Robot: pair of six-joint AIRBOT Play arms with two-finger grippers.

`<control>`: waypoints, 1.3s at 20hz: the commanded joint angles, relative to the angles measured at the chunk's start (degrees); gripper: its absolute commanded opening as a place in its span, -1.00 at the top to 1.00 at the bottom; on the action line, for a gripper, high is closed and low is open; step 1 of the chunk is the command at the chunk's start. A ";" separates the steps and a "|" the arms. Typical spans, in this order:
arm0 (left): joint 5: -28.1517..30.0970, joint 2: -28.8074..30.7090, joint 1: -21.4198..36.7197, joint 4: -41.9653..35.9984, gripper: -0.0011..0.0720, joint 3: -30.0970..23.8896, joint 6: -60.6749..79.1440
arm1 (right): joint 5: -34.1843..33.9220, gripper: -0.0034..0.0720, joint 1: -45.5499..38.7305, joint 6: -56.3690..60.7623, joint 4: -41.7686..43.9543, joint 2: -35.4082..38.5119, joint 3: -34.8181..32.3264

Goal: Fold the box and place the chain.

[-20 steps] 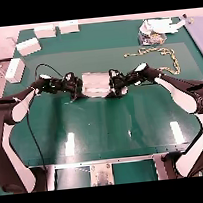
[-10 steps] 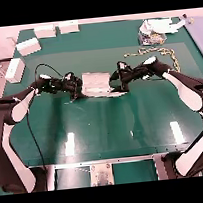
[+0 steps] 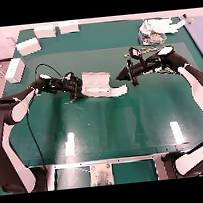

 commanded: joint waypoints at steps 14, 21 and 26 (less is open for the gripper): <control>0.00 0.02 0.02 -0.02 -0.31 0.02 0.02 | -18.14 0.89 7.56 5.62 8.52 -3.87 0.15; 0.02 0.02 0.02 -0.02 -0.31 0.02 0.00 | -18.25 0.89 8.87 5.92 4.96 -8.39 3.45; 0.00 0.02 0.02 -0.02 -0.31 0.02 0.00 | -17.46 0.89 9.88 6.27 -2.71 -8.46 3.41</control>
